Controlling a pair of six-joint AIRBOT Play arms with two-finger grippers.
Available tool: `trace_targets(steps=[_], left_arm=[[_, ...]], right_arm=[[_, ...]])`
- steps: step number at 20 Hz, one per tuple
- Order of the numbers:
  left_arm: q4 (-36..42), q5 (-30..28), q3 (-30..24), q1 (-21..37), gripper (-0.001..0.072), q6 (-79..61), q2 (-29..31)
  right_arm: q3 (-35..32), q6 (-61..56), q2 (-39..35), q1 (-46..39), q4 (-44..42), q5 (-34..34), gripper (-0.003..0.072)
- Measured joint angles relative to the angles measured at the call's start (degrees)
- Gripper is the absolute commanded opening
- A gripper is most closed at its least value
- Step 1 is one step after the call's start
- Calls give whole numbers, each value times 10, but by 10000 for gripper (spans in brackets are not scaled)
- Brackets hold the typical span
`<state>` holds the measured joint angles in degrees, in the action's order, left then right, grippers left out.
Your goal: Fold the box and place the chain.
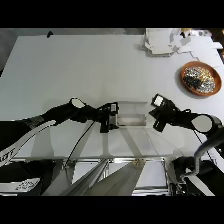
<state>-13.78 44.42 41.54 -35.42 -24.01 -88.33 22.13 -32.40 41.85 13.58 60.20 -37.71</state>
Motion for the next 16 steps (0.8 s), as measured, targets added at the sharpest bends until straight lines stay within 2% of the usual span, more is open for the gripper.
trace_targets(steps=[4, 6, 9, 12, 16], left_arm=[[0, 0, 0, 0, 152, 0, 0], [0, 0, 0, 0, 152, 0, 0], [0, 0, 0, 0, 152, 0, 0], [0, 0, 0, 0, 152, 0, 0], [0, 0, 0, 0, 152, 0, 0]], right_arm=[[0, -330, -14, -17, 146, 40, 17], [0, -421, -9, -49, 186, 40, 16], [0, -492, 8, -109, 208, 19, 17], [0, -510, 41, -141, 151, -10, 16], [0, -427, 109, -156, -12, -59, 16]])
